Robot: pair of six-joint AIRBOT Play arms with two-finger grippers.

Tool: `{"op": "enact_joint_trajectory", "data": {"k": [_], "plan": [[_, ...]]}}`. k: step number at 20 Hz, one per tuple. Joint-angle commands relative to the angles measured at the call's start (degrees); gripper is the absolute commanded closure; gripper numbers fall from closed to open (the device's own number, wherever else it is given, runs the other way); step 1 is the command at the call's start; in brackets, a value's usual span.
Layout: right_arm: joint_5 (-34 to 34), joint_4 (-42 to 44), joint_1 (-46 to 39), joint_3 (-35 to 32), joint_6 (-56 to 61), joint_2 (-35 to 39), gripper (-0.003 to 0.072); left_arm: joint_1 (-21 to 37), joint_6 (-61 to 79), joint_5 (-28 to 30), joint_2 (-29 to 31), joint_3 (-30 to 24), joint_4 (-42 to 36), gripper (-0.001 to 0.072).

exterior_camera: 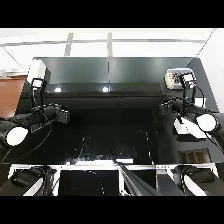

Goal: Fold the box and place the chain.

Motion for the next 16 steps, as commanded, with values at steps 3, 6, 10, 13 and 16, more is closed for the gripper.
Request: {"op": "enact_joint_trajectory", "data": {"k": [3,6,10,13,16], "plan": [[0.02,0.02,0.02,0.0,0.02,-0.04,0.0674,0.07,0.02,0.0,0.02,-0.02,0.0,0.0681],[0.0,0.02,0.02,-0.02,0.02,-0.04,0.0674,0.07,0.02,0.0,0.02,-0.02,0.0,0.0681],[0.02,0.02,0.02,-0.02,0.02,-0.04,0.0674,0.07,0.02,0.0,0.02,-0.02,0.0,0.0681],[0.0,0.02,0.02,0.0,0.02,-0.04,0.0674,0.07,0.02,0.02,0.02,-0.02,0.0,0.0681],[-0.5,1.53,0.02,0.0,0.04,-0.04,0.0674,0.07,0.02,0.9,0.02,-0.02,0.0,0.0681]]}}
